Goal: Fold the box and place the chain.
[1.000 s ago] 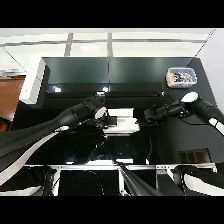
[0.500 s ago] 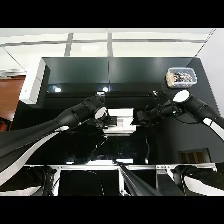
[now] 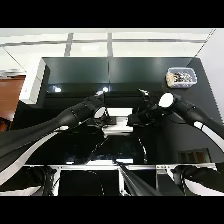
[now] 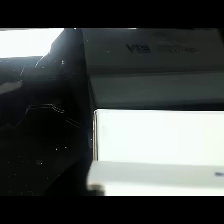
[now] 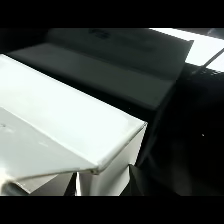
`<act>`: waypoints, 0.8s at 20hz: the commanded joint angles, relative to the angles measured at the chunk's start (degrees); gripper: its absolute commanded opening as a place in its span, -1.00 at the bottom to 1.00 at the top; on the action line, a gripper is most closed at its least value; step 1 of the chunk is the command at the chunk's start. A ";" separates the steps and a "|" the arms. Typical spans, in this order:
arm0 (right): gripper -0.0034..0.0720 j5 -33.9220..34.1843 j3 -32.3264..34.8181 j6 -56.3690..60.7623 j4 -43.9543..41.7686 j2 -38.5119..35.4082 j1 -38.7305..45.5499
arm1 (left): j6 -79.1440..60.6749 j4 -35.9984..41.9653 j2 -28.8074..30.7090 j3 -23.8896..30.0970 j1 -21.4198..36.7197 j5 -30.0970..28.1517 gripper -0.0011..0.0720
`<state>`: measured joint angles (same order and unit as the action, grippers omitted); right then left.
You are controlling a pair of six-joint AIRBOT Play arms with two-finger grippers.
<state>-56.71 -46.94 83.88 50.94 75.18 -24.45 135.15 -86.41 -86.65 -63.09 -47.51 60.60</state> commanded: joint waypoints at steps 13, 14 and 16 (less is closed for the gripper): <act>0.03 7.37 -0.17 31.47 26.69 -1.68 -13.46 | 0.07 0.11 0.00 0.02 0.02 -0.13 -0.90; 0.03 6.75 -0.20 33.88 28.48 -1.55 -13.99 | 0.07 0.11 0.00 0.02 0.02 -0.13 -0.90; 0.03 5.05 -0.22 36.28 29.68 -0.59 -13.99 | 0.07 0.11 0.00 0.02 0.02 -0.13 -0.90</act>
<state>-50.35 -47.09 112.53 75.29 73.89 -37.08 135.22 -86.26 -86.65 -63.09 -47.51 60.45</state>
